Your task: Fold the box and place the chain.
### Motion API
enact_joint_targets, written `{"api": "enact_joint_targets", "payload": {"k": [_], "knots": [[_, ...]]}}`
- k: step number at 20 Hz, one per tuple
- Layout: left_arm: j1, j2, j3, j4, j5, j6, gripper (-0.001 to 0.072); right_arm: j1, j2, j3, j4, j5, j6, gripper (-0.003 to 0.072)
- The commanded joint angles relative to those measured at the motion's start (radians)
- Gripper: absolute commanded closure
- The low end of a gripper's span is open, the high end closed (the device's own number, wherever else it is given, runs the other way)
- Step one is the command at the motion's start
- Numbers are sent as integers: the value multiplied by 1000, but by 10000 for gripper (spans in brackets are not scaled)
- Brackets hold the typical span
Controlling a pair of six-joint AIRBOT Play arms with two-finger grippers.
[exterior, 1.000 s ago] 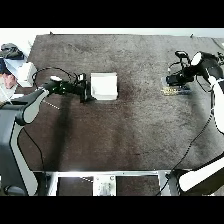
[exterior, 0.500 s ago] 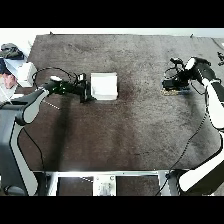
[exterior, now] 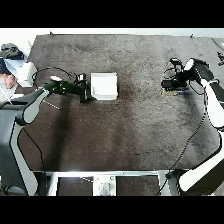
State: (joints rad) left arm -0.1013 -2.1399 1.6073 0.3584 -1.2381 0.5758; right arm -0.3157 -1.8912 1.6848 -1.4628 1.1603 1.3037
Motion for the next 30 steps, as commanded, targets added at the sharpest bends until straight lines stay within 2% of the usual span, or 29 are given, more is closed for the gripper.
{"api": "enact_joint_targets", "payload": {"k": [1, 6, 11, 16, 20, 23, 26, 30], "knots": [[0, 1, 0, 0, 0, 0, 505, 1, 34, 2, -6, -7, 1, 701], [0, 1, 0, 0, 0, 0, 505, 1, 121, 2, -10, -8, -3, 702], [0, 1, 0, 0, 0, 0, 505, 2, 146, 1, -4, 13, -13, 703], [0, 1, 0, 0, 0, 0, 505, 2, 360, 2, 127, -3, -97, 703], [0, 1, 0, 0, 0, 0, 505, 2, 557, 3, 188, -112, -126, 703], [0, 1, 0, 0, 0, 0, 505, 10, 668, 3, 294, -208, -182, 704], [0, 1, 0, 0, 0, 0, 505, 51, 741, 3, 377, -333, -236, 704], [0, 1, 0, 0, 0, 0, 505, 187, 780, 4, 387, -479, -254, 704]]}}
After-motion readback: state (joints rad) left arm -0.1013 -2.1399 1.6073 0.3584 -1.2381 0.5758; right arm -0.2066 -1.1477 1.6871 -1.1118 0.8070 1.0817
